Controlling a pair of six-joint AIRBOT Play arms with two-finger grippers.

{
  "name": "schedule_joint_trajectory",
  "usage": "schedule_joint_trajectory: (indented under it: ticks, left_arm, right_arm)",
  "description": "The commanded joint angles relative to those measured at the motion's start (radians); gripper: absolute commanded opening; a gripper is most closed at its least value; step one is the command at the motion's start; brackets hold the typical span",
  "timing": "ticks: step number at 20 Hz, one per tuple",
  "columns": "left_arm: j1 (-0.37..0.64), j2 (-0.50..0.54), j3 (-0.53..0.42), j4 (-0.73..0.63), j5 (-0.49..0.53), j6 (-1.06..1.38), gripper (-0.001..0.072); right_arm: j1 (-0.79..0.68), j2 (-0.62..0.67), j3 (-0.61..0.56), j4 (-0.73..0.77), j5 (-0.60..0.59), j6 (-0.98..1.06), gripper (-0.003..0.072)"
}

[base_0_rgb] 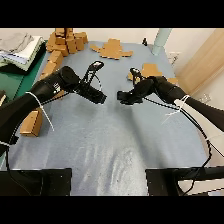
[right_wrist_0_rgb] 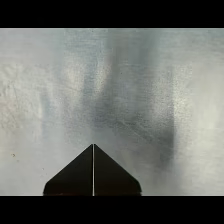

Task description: Fold the box.

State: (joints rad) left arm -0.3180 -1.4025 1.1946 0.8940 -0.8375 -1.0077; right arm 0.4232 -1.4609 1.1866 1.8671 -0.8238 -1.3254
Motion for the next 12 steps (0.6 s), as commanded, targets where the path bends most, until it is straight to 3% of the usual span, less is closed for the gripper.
schedule_joint_trajectory:
  ticks: [1, 2, 3, 6, 7, 8, 12]
  left_arm:
    - [0.000, 0.000, 0.001, 0.000, 0.000, 0.001, 0.0011]
    - [0.000, 0.000, 0.001, 0.000, 0.000, 0.001, 0.0011]
    - [0.000, 0.000, 0.001, 0.000, 0.000, 0.001, 0.0011]
    - [0.000, 0.000, 0.001, 0.000, 0.000, 0.001, 0.0011]
    - [0.000, 0.000, 0.001, 0.000, 0.000, 0.001, 0.0011]
    - [0.000, 0.000, 0.001, 0.000, 0.000, 0.001, 0.0011]
    - [0.000, 0.000, 0.001, 0.000, 0.000, 0.001, 0.0011]
  right_arm:
    - [-0.035, -0.003, 0.026, -0.026, 0.053, 0.053, 0.0004]
    - [-0.083, -0.011, 0.066, -0.025, 0.028, 0.053, 0.0048]
    - [-0.156, -0.029, 0.128, -0.024, -0.018, 0.047, 0.0178]
    - [-0.420, -0.128, 0.356, -0.002, -0.132, -0.061, 0.0178]
    - [-0.500, -0.173, 0.426, 0.011, -0.149, -0.097, 0.0229]
    - [-0.579, -0.226, 0.494, 0.031, -0.153, -0.130, 0.0356]
    - [-0.779, -0.449, 0.689, 0.108, -0.136, -0.206, 0.0381]
